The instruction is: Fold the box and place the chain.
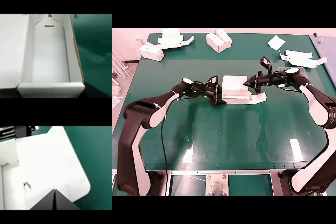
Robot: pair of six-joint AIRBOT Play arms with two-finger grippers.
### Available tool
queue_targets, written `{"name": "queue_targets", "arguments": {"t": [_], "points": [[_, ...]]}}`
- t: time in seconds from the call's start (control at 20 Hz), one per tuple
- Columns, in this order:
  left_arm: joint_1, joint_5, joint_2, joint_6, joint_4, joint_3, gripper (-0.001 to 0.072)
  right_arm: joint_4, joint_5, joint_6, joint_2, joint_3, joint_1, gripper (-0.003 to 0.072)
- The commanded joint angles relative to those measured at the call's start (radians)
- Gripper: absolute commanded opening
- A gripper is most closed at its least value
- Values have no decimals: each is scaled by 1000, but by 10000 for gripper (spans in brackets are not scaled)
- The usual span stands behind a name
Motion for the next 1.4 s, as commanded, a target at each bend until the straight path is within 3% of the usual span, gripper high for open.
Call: {"name": "queue_targets", "arguments": {"t": [0.0, 0.45, 0.65, 0.85, 1.1, 1.35], "points": [[1, -9, 0, -5, 0, 0, 397, -17, -29, 0, -17, 1, 6, 8], [1, -8, 0, -4, 0, 0, 398, -124, -30, 0, -40, 3, 39, 7], [1, -8, 0, -4, 0, 0, 398, -124, -27, 1, -28, 58, 34, 6], [1, -5, 0, -4, 0, 0, 398, -130, -27, 53, 66, 81, 28, 2], [1, -4, 0, -4, 0, 0, 398, -378, 19, 261, 216, 80, -10, 1], [1, -4, 0, -3, 0, 0, 398, -389, 72, 278, 272, 32, -31, 1]]}}
